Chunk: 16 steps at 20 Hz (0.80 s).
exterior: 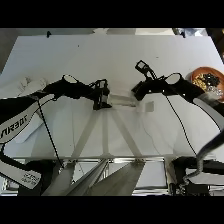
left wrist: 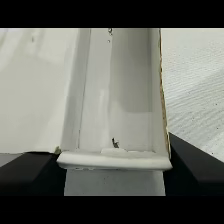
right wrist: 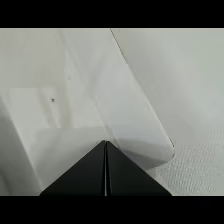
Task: Fold the box and place the chain.
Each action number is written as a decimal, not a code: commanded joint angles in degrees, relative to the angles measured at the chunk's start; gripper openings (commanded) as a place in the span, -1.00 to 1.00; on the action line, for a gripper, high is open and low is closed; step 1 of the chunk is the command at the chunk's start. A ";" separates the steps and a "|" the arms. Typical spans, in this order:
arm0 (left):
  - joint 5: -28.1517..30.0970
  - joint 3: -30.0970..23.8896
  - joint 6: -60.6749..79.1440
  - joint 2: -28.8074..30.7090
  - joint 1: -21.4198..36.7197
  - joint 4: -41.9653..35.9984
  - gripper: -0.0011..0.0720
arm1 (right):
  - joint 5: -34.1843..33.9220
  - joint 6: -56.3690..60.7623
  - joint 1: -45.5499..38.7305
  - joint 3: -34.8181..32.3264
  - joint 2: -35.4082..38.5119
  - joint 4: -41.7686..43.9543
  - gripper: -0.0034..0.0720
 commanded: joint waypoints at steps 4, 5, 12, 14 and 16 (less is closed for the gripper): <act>0.26 0.00 0.04 0.04 0.07 -0.07 -0.15 | 0.13 0.48 -0.02 0.04 12.07 -7.78 -0.82; 0.26 0.00 0.02 0.04 0.07 -0.09 -0.15 | 1.46 0.48 -0.02 0.04 13.42 -10.43 -0.58; 0.26 0.00 0.04 0.04 0.07 -0.07 -0.15 | 15.15 0.55 -0.02 -0.04 13.92 -28.92 0.37; 0.26 0.00 0.04 0.04 0.07 -0.09 -0.15 | 15.34 -0.48 -0.02 -0.07 12.70 -28.87 0.37; 0.26 0.00 0.02 0.04 0.07 -0.07 -0.15 | 15.85 -4.37 -0.02 -0.07 10.34 -29.16 0.37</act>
